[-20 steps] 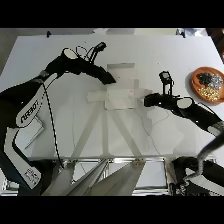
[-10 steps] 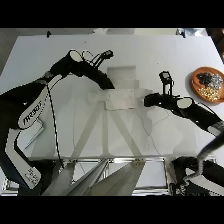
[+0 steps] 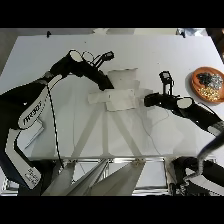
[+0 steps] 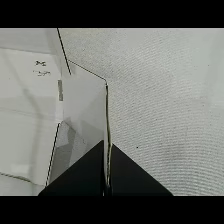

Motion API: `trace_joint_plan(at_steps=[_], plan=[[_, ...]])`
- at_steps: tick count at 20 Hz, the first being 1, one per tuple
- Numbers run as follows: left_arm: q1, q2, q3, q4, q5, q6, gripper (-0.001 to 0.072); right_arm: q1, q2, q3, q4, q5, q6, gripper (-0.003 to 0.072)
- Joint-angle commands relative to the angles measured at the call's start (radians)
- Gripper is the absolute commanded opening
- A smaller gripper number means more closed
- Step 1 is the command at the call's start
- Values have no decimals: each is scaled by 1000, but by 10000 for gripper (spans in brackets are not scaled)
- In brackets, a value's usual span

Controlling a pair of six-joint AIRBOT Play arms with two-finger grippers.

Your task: Fold the box and place the chain.

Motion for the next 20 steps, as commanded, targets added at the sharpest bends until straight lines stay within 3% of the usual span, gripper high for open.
trace_joint_plan(at_steps=[1,17,18,19,20], plan=[[-1,0,1,-4,1,5,16,1,0,0,0,2,1,8],[-1,0,0,-5,2,4,14,1,0,0,8,-4,2,25],[-1,0,0,-5,2,5,14,1,0,0,8,-1,2,125],[-1,1,1,-5,2,4,14,1,3,0,9,5,11,284],[-1,1,1,-6,3,4,14,1,15,4,9,22,14,375]])
